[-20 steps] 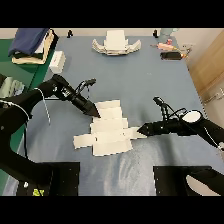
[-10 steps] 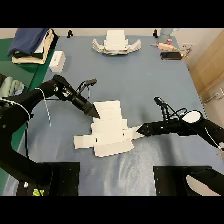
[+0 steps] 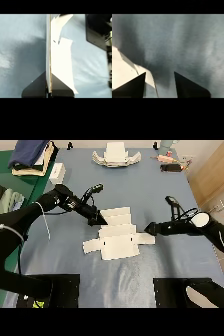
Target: Fold the box.
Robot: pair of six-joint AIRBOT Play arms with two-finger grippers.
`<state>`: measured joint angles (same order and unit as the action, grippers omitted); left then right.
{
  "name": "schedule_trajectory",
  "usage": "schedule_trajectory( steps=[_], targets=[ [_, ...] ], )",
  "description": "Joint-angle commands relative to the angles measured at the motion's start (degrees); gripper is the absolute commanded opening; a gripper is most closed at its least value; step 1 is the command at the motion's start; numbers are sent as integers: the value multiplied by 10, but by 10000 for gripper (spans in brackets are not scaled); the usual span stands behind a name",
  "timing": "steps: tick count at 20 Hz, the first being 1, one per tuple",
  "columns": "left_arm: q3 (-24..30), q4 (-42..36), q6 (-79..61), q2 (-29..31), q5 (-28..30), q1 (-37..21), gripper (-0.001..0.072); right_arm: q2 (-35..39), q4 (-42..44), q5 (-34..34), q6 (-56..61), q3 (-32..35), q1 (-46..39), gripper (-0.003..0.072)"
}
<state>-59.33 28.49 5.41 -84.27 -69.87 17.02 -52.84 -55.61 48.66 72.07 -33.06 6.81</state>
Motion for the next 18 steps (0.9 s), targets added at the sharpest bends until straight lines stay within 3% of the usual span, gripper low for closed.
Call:
schedule_trajectory(
  steps=[1, 4, 5, 6, 13, 18],
  targets=[
    [61, -9, -111, 71, 102, 35, 9, 35, -88, 3, 86, -54, -23, 553],
    [118, -44, -186, 102, 177, 58, 8, 46, -80, 4, 86, -66, -21, 523],
    [132, -57, -217, 108, 189, 65, 9, 46, -80, 9, 86, -66, -21, 431],
    [144, -63, -247, 112, 195, 72, 9, 46, -80, 13, 86, -66, -21, 385],
    [171, -61, -238, 124, 235, 112, 9, 46, -80, 14, 85, -66, -21, 379],
    [171, -13, -152, 124, 240, 113, 9, 46, -80, 14, 78, -66, -21, 379]
  ],
)
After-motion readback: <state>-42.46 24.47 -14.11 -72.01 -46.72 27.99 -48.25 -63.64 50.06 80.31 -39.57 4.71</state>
